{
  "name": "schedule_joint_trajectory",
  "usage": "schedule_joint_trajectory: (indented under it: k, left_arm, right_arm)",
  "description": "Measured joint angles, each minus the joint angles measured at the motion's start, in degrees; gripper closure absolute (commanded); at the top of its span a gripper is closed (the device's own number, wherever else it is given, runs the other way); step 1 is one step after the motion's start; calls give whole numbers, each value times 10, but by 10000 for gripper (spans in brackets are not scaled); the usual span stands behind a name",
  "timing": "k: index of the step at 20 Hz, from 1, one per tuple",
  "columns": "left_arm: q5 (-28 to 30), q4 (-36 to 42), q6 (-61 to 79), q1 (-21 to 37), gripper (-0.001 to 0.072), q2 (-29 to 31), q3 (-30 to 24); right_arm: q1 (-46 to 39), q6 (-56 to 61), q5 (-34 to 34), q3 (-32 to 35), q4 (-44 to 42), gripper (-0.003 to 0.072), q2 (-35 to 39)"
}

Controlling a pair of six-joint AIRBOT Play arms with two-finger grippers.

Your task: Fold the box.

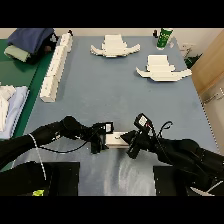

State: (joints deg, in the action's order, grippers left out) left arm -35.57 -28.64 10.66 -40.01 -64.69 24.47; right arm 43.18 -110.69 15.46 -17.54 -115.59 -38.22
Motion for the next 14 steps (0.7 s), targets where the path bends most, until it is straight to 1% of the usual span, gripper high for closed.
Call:
schedule_joint_trajectory:
  k: [2,5,7,9,11,14]
  left_arm:
    - [0,0,0,0,286,0,0]
    - [0,0,0,0,286,0,0]
    - [0,0,0,0,286,0,0]
    - [0,0,0,0,286,0,0]
    - [0,0,0,0,286,0,0]
    - [0,0,0,0,286,0,0]
  right_arm:
    - [-39,33,74,-38,42,682,0]
    - [-110,121,207,-105,140,682,-13]
    - [-162,180,312,-159,202,682,-42]
    - [-205,224,403,-207,240,682,-80]
    - [-237,270,473,-246,259,682,-120]
    - [-260,329,530,-281,270,682,-167]
